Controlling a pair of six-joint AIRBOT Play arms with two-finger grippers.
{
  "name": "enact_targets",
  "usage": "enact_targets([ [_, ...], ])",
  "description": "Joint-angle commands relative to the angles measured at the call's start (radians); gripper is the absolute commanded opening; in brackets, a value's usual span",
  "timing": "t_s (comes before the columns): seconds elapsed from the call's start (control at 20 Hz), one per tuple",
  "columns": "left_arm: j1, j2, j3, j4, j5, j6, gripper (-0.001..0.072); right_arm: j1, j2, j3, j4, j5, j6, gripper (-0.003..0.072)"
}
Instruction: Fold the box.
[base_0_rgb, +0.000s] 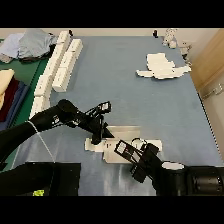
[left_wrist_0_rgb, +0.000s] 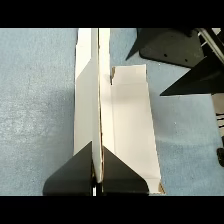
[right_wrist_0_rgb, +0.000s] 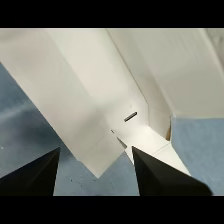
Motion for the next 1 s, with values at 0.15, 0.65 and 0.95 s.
enact_targets([
  [0.15, 0.000, -0.001, 0.001, 0.000, 0.000, 0.000, 0.0015, 0.050, -0.055, -0.044, 0.007, 0.063, -0.014, 0.0681],
  [0.65, 0.000, -0.001, 0.001, 0.000, 0.000, 0.001, 0.0015, 0.049, -0.110, -0.005, -0.234, -0.037, 0.159, 0.0680],
  [0.95, 0.000, -0.001, 0.001, 0.000, 0.000, 0.000, 0.0015, 0.049, -0.110, 0.029, -0.277, -0.082, 0.231, 0.0680],
])
